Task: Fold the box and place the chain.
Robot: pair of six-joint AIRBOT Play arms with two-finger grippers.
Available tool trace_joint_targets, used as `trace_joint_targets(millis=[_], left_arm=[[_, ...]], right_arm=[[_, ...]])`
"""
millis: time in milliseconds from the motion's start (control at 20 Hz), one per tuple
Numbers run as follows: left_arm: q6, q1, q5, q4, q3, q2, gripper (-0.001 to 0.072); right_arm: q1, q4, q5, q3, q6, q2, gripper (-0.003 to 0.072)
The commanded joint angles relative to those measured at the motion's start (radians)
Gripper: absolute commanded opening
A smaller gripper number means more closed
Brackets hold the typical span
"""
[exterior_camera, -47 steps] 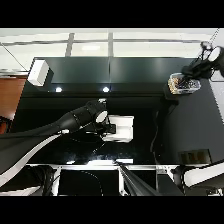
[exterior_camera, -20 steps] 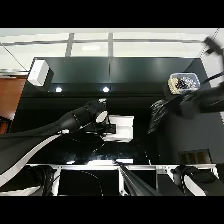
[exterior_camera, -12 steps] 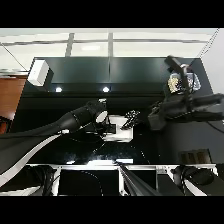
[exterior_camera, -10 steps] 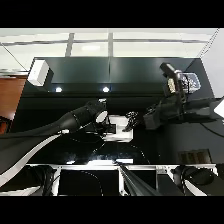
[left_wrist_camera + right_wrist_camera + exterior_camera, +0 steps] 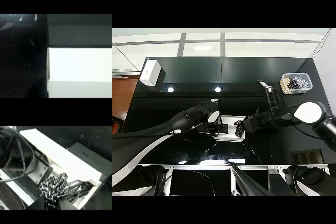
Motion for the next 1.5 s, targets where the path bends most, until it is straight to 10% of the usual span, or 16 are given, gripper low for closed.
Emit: trace_joint_targets(millis=[0,150,450,850,1000,1300,1450], left_arm=[[0.0,0.001,0.0,0.0,0.001,0.0,0.0026],[0.0,0.001,-0.001,-0.005,0.001,0.0,0.0026],[0.0,0.001,0.0,-0.005,0.001,0.0,0.0026],[0.02,0.026,-0.043,-0.005,0.046,0.001,0.0031],[0.075,0.026,-0.111,0.005,0.126,0.013,0.0565],[0.414,0.026,-0.293,0.096,0.16,0.133,0.057],[0.629,0.089,-0.299,0.222,0.032,0.288,0.057]], right_arm=[[0.018,0.012,-0.011,-0.006,0.007,-0.039,0.0013],[0.028,0.006,-0.005,-0.004,0.0,-0.04,0.0276],[-0.188,-0.187,0.235,0.118,-0.003,0.001,0.0273],[-0.329,-0.196,0.272,0.126,-0.025,0.077,0.0273],[-0.329,-0.195,0.261,0.126,-0.024,0.077,0.0273],[-0.33,-0.196,0.251,0.126,-0.024,0.077,0.0273],[-0.331,-0.196,0.258,0.126,-0.024,0.077,0.0273]])
